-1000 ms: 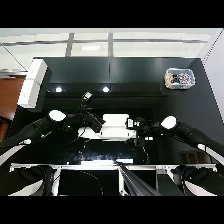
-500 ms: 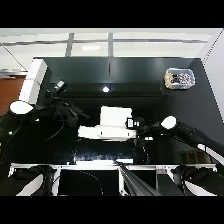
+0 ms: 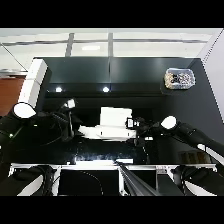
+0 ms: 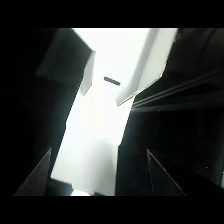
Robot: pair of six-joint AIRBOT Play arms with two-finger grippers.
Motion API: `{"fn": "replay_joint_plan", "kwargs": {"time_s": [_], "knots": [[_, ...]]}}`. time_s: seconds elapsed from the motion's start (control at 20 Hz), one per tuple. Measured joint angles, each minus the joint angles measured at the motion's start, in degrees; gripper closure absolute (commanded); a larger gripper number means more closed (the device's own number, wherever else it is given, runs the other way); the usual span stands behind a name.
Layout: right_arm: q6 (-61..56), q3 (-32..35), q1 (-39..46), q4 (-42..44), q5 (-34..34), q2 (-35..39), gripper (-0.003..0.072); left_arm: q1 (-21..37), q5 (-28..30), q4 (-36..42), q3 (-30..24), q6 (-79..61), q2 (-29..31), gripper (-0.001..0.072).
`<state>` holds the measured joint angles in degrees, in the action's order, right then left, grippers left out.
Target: Fold the box and place the chain.
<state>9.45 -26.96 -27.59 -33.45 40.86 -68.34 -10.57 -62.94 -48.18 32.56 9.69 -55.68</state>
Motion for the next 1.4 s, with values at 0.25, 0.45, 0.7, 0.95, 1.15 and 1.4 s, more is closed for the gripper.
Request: {"fn": "replay_joint_plan", "kwargs": {"time_s": [0.25, 0.45, 0.7, 0.95, 1.15, 1.4], "knots": [[0.0, 0.0, 0.0, 0.0, 0.0, 0.0, 0.0157, -6.9, 6.9, -1.4, 0.0, -4.6, -4.3, -0.0003], [0.0, 0.0, 0.0, 0.0, 0.0, 0.0, 0.0157, -9.9, 9.6, 1.1, 0.0, -7.9, -8.3, -0.0003], [0.0, 0.0, 0.0, 0.0, 0.0, 0.0, 0.0157, -12.3, 12.3, 3.8, 0.0, -10.4, -10.4, 0.0003], [0.0, 0.0, 0.0, 0.0, 0.0, 0.0, 0.0157, -13.7, 13.1, 5.2, 0.0, -11.1, -12.5, 0.0031], [0.0, 0.0, 0.0, 0.0, 0.0, 0.0, 0.0157, -14.2, 14.2, 5.5, 0.2, -12.2, -13.7, 0.0183], [0.0, 0.0, 0.0, 0.0, -0.2, 0.0, 0.0157, -14.5, 14.6, 5.6, 0.8, -12.1, -14.0, 0.0329]]}}
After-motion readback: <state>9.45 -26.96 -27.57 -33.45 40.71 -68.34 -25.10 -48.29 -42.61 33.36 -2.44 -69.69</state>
